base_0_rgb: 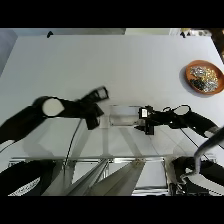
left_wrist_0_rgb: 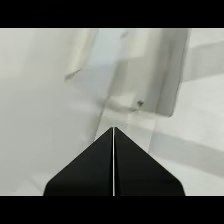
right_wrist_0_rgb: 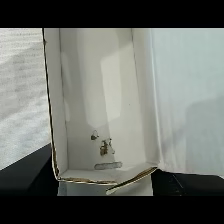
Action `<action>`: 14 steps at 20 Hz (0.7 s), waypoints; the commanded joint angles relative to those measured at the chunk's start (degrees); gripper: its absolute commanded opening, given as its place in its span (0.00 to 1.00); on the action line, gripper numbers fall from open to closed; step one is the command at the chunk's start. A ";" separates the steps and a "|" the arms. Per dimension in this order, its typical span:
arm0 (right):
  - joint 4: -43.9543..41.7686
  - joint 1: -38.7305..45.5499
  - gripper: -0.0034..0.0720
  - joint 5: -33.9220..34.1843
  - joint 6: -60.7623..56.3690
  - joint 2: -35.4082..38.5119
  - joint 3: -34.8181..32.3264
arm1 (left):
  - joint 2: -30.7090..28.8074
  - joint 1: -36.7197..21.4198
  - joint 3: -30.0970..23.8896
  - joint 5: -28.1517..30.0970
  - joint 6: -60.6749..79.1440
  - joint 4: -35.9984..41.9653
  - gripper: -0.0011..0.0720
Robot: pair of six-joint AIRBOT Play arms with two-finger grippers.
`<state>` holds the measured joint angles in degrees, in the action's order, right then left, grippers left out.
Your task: Fold the box and place the chain.
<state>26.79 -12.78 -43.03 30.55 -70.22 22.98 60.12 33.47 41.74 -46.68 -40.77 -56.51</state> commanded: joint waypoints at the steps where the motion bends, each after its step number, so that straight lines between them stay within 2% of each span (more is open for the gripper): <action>1: -0.02 -0.02 0.58 -0.07 -0.04 0.02 0.02 | -5.11 -7.30 -1.49 -4.15 -30.03 -5.73 0.02; 4: -0.02 -0.02 0.58 -0.04 -0.04 0.04 0.02 | -2.14 -10.38 -5.60 -3.96 -44.39 -4.63 0.02; 9: -0.02 -0.02 0.58 -0.07 -0.04 0.04 0.02 | 8.55 -9.29 -7.19 -0.07 -44.22 6.60 0.02; 11: -0.02 -0.02 0.58 -0.04 -0.04 0.04 0.02 | 11.37 -8.31 -7.19 0.15 -44.11 8.44 0.02; 14: -0.02 -0.02 0.58 -0.07 -0.04 0.04 0.02 | 12.48 -7.48 -7.19 0.24 -44.11 8.57 0.02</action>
<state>26.79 -12.78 -43.05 30.52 -70.22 22.98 70.43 25.34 34.72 -46.89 -83.90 -50.09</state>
